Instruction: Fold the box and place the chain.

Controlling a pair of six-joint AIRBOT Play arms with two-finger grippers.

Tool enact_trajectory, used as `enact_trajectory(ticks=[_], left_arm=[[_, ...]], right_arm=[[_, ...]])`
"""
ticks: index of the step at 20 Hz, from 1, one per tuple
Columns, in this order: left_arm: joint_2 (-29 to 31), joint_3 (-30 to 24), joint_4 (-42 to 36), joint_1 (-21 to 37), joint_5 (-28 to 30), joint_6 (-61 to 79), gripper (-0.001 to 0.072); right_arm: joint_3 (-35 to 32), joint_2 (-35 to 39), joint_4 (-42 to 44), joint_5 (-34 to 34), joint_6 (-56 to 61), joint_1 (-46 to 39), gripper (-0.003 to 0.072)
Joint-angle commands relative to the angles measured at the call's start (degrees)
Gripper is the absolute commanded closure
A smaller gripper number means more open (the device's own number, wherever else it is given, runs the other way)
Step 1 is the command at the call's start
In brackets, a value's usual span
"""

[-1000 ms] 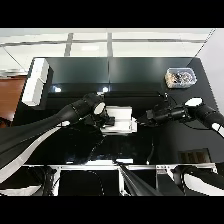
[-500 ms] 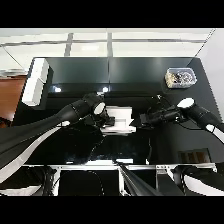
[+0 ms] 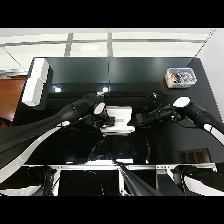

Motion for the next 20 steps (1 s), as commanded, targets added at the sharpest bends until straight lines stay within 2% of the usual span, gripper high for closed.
enact_trajectory(ticks=[1, 3, 4, 5, 8, 13, 15, 19, 20], left_arm=[[0.0, 0.0, 0.0, 0.0, 0.0, 0.0, 0.0680], [0.0, 0.0, 0.0, 0.0, 0.0, 0.0, 0.0680], [0.0, 0.0, 0.0, 0.0, 0.0, 0.0, 0.0680], [0.0, 0.0, 0.0, 0.0, 0.0, 0.0, 0.0680], [0.0, 0.0, 0.0, 0.0, 0.0, 0.0, 0.0680], [0.0, 0.0, 0.0, 0.0, 0.0, 0.0, 0.0680], [0.0, 0.0, 0.0, 0.0, 0.0, 0.0, 0.0680], [0.0, 0.0, 0.0, 0.0, 0.0, 0.0, 0.0680], [0.0, 0.0, 0.0, 0.0, 0.0, 0.0, 0.0680]], right_arm=[[2.8, 0.0, -4.3, 0.3, 7.3, 2.3, 0.0158], [4.4, 0.0, -6.5, 0.3, 10.1, 4.0, 0.0161], [5.3, 0.0, -8.3, 0.3, 11.6, 4.8, 0.0257], [6.3, 0.0, -10.7, 0.3, 13.4, 5.6, 0.0272], [8.4, 0.0, -17.4, 0.1, 19.8, 7.7, 0.0272], [8.9, 0.0, -21.3, -2.7, 26.2, 11.8, 0.0273], [8.9, 0.0, -21.3, -4.4, 27.3, 12.9, 0.0337], [8.9, 0.0, -23.5, -5.9, 31.5, 14.6, 0.0342], [8.9, 0.0, -25.0, -6.1, 33.2, 15.2, 0.0373]])
